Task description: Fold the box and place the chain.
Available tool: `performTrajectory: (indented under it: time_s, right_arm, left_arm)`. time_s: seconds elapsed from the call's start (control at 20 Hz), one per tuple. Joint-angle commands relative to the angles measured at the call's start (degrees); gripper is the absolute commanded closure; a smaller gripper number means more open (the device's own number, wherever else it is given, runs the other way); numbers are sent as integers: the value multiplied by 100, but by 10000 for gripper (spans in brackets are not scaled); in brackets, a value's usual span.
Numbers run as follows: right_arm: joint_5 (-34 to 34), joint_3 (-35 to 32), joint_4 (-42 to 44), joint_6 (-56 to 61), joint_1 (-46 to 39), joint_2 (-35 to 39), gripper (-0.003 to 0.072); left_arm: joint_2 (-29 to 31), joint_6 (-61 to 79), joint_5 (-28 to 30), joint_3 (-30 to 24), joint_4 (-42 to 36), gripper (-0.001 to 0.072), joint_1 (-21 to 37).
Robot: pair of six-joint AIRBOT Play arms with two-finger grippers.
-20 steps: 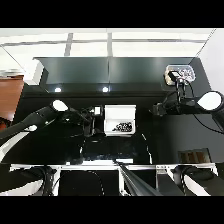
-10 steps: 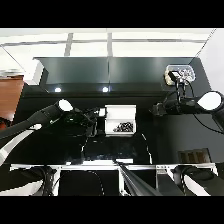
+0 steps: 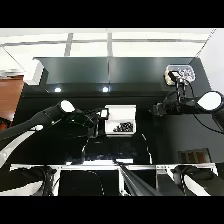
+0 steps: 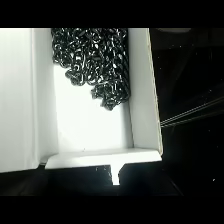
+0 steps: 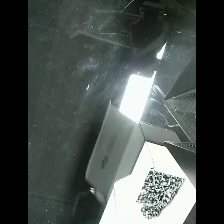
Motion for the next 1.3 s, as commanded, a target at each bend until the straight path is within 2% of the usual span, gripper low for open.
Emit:
performTrajectory:
  time_s: [0.0,0.2,0.25,0.3,0.35,0.4,0.45,0.55,0.7,0.8,0.95,1.05,1.25]
  right_arm:
    - [0,-2,-7,0,-2,-4,383]
    - [-120,-2,-50,2,-2,-11,382]
    - [-201,-2,-46,2,-2,-11,382]
    - [-271,-2,-42,0,-2,-11,382]
    - [-350,-2,-44,2,-2,-11,381]
    - [-459,-2,-28,11,0,-15,290]
    - [-575,-2,35,90,-2,-42,-18]
    - [-988,-2,409,111,-2,-181,-25]
    - [-1823,0,1434,90,46,-632,-25]
    - [-2006,2,2050,-210,249,-1040,-25]
    - [-1482,68,2332,-1502,619,-1386,-25]
    - [-1246,212,2341,-1873,612,-1388,-24]
    - [-74,452,2229,-3864,616,-1388,-16]
  left_arm:
    - [-4,-232,332,7,-28,-8,-114]
    - [-7,-334,481,7,15,9,-236]
    - [-4,-337,479,7,17,51,-254]
    - [-4,-337,459,7,17,133,-254]
    - [-4,-337,452,4,22,185,-254]
    - [-4,-334,452,7,26,208,-254]
    - [-4,-337,455,7,26,208,-254]
    - [-4,-337,457,4,26,223,-254]
    - [-4,-339,450,4,24,223,-254]
    - [-4,-337,452,4,24,223,-254]
    - [-4,-337,455,4,24,223,-254]
    - [-4,-337,457,4,24,223,-254]
    - [-4,-337,457,4,24,223,-254]
